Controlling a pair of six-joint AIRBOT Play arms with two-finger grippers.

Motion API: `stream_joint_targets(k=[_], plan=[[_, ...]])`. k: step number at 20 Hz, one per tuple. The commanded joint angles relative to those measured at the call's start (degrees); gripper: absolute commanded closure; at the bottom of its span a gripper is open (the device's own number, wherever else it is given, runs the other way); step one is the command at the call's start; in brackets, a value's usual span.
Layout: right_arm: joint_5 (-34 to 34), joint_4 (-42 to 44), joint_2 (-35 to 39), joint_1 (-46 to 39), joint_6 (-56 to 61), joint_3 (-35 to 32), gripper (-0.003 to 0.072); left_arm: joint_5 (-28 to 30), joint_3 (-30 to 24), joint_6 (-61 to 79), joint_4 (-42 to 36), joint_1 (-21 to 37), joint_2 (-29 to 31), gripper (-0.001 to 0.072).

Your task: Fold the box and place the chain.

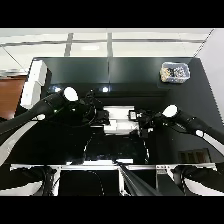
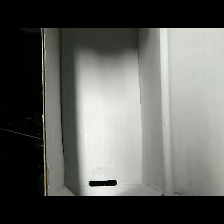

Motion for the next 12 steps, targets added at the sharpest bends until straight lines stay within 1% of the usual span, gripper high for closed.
stream_joint_targets(k=[1, 12], plan=[[0.02, 0.09, -0.04, 0.07, 0.02, 0.0, 0.0455, 0.76, 0.26, -1.53, 1.53, 0.28, -0.04, 0.0316], [-0.26, 0.13, -0.04, 0.07, 0.22, 0.0, 0.0456, -0.55, 0.26, -1.49, 1.64, 2.25, -0.04, 0.0315]])
